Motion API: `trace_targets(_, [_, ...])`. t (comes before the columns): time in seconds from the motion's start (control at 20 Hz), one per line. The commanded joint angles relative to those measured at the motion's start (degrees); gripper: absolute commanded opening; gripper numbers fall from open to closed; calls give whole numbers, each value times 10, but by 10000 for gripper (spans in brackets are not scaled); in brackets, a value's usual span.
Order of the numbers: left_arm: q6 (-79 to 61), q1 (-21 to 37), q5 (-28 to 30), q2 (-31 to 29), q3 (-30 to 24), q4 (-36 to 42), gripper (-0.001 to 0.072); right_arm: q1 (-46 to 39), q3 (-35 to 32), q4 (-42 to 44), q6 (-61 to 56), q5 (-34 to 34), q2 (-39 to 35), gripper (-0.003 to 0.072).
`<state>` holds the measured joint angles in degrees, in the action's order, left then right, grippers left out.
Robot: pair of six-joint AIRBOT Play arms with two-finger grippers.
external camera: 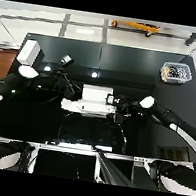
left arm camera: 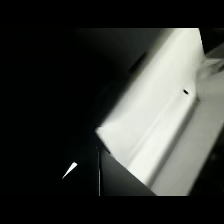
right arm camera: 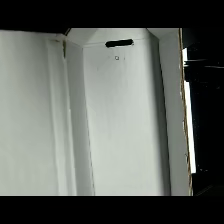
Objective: Fold the box and place the chain.
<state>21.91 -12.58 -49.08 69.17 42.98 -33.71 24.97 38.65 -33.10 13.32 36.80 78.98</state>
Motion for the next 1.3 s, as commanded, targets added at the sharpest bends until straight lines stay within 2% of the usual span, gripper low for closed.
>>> trace_targets(0.0, [16,36,-92,-80,-21,-33,27,0,0,0,0,0,0,439])
trace_targets(0.1, [-53,39,-158,-89,-51,-75,27,0,0,0,0,0,0,439])
trace_targets(0.15, [-64,37,-163,-85,-65,-106,30,0,0,0,0,0,0,440])
trace_targets(0.2, [-71,34,-153,-83,-77,-122,137,0,0,0,0,0,0,439])
trace_targets(0.25, [-103,29,-133,-82,-86,-123,529,0,0,0,0,0,0,440])
trace_targets(0.3, [-149,23,-103,-82,-91,-123,713,0,0,0,0,0,0,439])
trace_targets(0.45, [-291,-14,-12,-82,-92,-123,714,0,0,0,0,0,0,439])
trace_targets(0.55, [-322,-46,57,-79,-91,-123,709,0,0,0,0,0,0,439])
trace_targets(0.6, [-322,-60,71,-73,-89,-123,705,0,0,0,0,0,0,440])
trace_targets(0.85, [-322,-87,67,-16,-85,-123,704,0,0,0,0,0,0,439])
trace_targets(0.95, [-322,-90,67,-5,-85,-112,668,0,0,0,0,0,0,439])
trace_targets(1.0, [-322,-90,67,-3,-85,-100,515,0,0,0,0,0,0,439])
trace_targets(1.05, [-322,-90,67,0,-85,-85,395,0,0,0,0,0,0,439])
trace_targets(1.15, [-322,-90,66,4,-85,-60,345,0,0,0,0,0,0,439])
trace_targets(1.2, [-322,-91,66,5,-85,-57,290,0,0,0,0,0,0,440])
trace_targets(1.25, [-322,-92,66,5,-85,-56,194,0,0,0,0,0,0,440])
